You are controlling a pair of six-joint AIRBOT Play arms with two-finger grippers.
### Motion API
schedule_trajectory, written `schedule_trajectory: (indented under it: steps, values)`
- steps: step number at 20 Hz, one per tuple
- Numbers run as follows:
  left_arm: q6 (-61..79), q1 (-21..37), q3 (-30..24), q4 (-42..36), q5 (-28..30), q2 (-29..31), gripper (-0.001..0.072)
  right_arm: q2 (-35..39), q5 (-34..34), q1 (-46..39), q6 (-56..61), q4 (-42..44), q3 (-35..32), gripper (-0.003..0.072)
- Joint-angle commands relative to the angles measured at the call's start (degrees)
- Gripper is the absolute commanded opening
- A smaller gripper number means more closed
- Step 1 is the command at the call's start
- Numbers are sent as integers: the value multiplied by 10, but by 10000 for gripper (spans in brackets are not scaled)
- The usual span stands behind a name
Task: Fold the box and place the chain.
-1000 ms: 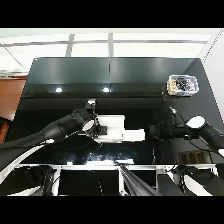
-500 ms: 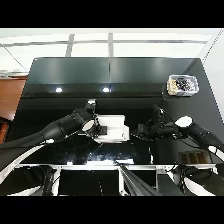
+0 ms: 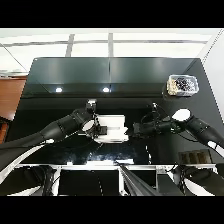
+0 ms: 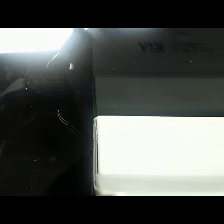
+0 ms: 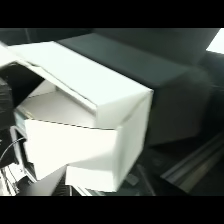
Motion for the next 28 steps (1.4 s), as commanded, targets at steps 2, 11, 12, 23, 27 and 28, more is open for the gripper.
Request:
schedule_trajectory:
  steps: [2,11,12,23,27,28]
  values:
    - [3,0,0,0,-1,0,32,0,-28,47,77,-46,29,399]
    - [3,0,0,0,-2,0,32,0,-85,150,273,-230,89,340]
    - [3,0,0,0,-3,0,32,-1,-91,155,290,-243,89,339]
    - [3,0,0,0,-2,0,33,-30,-143,223,412,-322,110,339]
    - [3,0,0,0,-2,0,32,-39,-138,232,455,-358,129,339]
    - [3,0,0,0,-2,0,32,-44,-133,236,467,-365,134,339]
